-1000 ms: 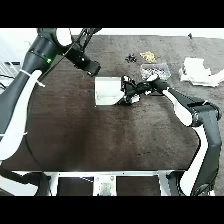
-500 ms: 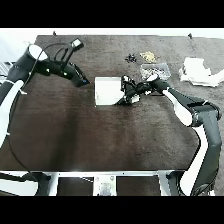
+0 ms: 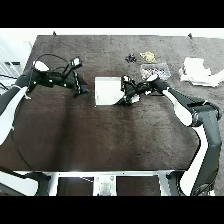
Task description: Fold the box and place the chain.
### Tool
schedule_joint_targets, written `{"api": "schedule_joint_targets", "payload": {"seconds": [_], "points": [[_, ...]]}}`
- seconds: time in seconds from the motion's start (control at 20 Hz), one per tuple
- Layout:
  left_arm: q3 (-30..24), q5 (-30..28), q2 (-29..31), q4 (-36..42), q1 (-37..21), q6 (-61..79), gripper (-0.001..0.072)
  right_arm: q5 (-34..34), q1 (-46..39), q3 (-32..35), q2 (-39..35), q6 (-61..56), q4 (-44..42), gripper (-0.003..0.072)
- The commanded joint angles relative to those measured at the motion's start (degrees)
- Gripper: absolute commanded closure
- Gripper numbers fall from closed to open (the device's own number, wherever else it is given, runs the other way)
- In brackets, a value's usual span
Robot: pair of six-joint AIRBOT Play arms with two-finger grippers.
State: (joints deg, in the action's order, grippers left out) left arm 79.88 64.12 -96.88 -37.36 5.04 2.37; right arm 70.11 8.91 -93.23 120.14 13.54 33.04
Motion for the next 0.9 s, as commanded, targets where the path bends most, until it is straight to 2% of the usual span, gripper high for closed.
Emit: {"api": "schedule_joint_targets", "payload": {"seconds": [0.0, 0.25, 0.4, 0.5, 0.6, 0.75, 0.8, 0.85], "points": [[-0.2, 5.7, -5.3, 5.0, -1.8, 11.4, 0.0209, 0.0, 0.0, 0.0, 0.0, 0.0, 0.0, 0.0289], [0.7, 3.3, -11.2, 6.2, -1.8, 15.7, 0.0211, 0.0, 0.0, 0.0, 0.0, 0.0, 0.0, 0.0289], [0.9, -2.3, -11.3, 8.5, -1.7, 15.5, 0.0212, 0.0, 0.0, 0.0, 0.0, 0.0, 0.0, 0.029], [0.9, 1.0, -11.3, 10.6, -1.7, 12.4, 0.0211, 0.0, 0.0, 0.0, 0.0, 0.0, 0.0, 0.0289], [0.9, 5.9, -11.3, 10.6, -1.7, 18.2, 0.0209, 0.0, 0.0, 0.0, 0.0, 0.0, 0.0, 0.029], [0.9, 6.0, -11.3, 10.4, -1.8, 20.3, 0.02, 0.0, 0.0, 0.0, 0.0, 0.0, 0.0, 0.0289], [0.9, 5.1, -11.4, 10.5, -1.8, 20.5, 0.0048, 0.0, 0.0, 0.0, 0.0, 0.0, 0.0, 0.0289], [1.0, 3.6, -11.4, 10.6, -1.8, 20.5, 0.0038, 0.0, 0.0, 0.0, 0.0, 0.0, 0.0, 0.0289]]}}
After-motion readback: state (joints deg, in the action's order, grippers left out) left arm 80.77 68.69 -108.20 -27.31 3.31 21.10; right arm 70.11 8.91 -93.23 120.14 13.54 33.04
